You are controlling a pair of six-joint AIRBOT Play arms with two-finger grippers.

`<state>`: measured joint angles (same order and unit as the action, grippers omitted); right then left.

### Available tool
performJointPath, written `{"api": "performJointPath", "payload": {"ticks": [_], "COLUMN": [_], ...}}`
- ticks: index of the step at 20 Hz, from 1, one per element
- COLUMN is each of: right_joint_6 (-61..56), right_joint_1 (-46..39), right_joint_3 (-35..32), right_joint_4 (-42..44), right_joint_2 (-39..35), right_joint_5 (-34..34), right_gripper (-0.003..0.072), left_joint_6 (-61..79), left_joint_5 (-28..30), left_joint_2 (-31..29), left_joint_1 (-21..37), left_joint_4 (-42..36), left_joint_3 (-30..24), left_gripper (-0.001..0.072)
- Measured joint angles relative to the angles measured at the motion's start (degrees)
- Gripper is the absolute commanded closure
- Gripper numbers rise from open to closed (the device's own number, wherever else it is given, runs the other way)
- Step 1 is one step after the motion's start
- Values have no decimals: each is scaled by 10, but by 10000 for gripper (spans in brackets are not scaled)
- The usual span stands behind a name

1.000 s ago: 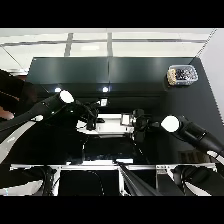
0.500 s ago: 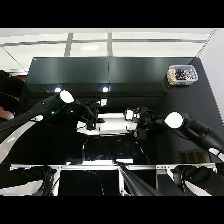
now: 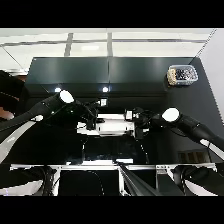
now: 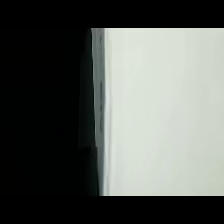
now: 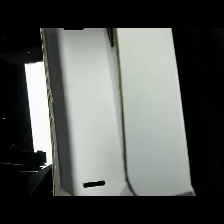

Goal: Fold the box and place the chain.

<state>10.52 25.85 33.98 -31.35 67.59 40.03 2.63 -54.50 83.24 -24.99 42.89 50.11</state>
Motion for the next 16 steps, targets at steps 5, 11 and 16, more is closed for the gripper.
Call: {"api": "performJointPath", "payload": {"ticks": [5,11,16], "right_joint_6": [62,80,77], "right_joint_1": [-7,-10,-14], "right_joint_3": [0,1,1], "right_joint_4": [31,31,25], "right_joint_2": [43,57,67], "right_joint_5": [19,19,19], "right_gripper": [-17,-17,-17], "left_joint_6": [0,0,-1], "left_joint_5": [-2,-2,-2], "left_joint_2": [0,0,0], "left_joint_1": [0,0,0], "left_joint_4": [0,0,-1], "left_joint_3": [0,0,0], "left_gripper": [685,686,685]}}
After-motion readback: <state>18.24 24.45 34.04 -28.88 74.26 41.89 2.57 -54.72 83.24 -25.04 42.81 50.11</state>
